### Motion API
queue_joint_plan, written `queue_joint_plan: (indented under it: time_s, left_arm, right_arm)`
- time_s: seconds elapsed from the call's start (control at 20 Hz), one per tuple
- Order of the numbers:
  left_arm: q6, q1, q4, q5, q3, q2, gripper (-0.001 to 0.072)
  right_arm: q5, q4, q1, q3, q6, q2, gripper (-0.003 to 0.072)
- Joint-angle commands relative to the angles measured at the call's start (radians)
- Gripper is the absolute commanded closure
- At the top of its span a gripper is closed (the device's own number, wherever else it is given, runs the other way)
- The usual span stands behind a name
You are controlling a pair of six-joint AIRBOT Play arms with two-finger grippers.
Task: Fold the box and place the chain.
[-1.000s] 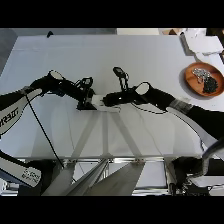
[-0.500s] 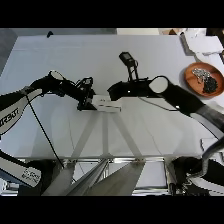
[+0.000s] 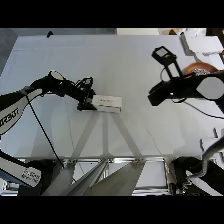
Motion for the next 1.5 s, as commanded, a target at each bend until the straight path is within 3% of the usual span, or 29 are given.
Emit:
queue_joint_plan:
  time_s: [0.0, 1.0, 1.05, 1.1, 1.15, 1.3, 1.45]
  left_arm:
    - [0.000, 0.001, 0.000, 0.000, 0.000, 0.000, 0.0436]
    - [-0.039, 0.000, -0.032, -0.018, 0.000, 0.000, 0.0437]
    - [-0.042, 0.000, -0.037, -0.026, 0.000, 0.000, 0.0465]
    - [-0.057, 0.001, -0.037, -0.026, 0.001, 0.002, 0.0644]
    - [-0.079, 0.001, -0.031, -0.027, 0.001, 0.010, 0.0710]
    - [-0.146, 0.001, -0.022, -0.021, 0.001, 0.094, 0.0708]
    - [-0.215, 0.001, 0.070, 0.034, 0.001, 0.252, 0.0707]
  right_arm:
    - [0.077, -0.142, -0.075, 0.001, 0.084, 0.026, 0.0674]
    - [0.077, -0.131, -0.077, 0.001, 0.084, 0.026, 0.0674]
    - [0.077, -0.131, -0.077, 0.001, 0.084, 0.026, 0.0674]
    - [0.077, -0.131, -0.077, 0.001, 0.084, 0.026, 0.0674]
    - [0.077, -0.131, -0.077, 0.001, 0.084, 0.026, 0.0674]
    - [0.077, -0.131, -0.077, 0.001, 0.084, 0.026, 0.0674]
    - [0.077, -0.131, -0.077, 0.001, 0.084, 0.026, 0.0674]
